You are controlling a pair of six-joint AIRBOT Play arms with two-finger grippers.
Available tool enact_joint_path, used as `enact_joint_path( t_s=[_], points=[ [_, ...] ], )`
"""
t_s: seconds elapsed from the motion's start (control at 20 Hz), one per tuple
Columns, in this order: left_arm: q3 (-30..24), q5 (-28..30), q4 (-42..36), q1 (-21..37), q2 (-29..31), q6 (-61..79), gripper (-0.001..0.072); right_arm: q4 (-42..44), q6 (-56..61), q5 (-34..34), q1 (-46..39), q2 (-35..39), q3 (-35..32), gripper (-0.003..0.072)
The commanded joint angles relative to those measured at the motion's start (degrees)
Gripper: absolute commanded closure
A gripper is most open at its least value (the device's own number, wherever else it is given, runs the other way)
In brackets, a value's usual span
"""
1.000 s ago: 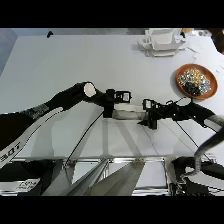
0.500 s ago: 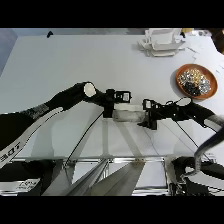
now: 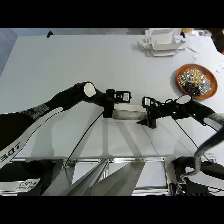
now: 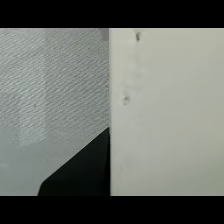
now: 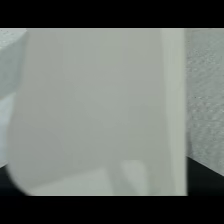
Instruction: Fold the box and place the chain.
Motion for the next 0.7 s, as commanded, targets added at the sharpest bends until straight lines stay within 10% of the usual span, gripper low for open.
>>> enact_joint_path(
  t_s=[0.0, 0.65],
  points=[
    [0.00, 0.04, 0.02, 0.00, 0.00, 0.02, 0.0660, -3.54, 0.22, -0.11, -0.04, -0.09, 0.09, 0.0170],
    [0.00, 0.04, 0.02, 0.00, 0.00, 0.02, 0.0660, -4.11, 0.57, -2.62, -0.04, -1.42, 0.09, 0.0235]
  ],
)
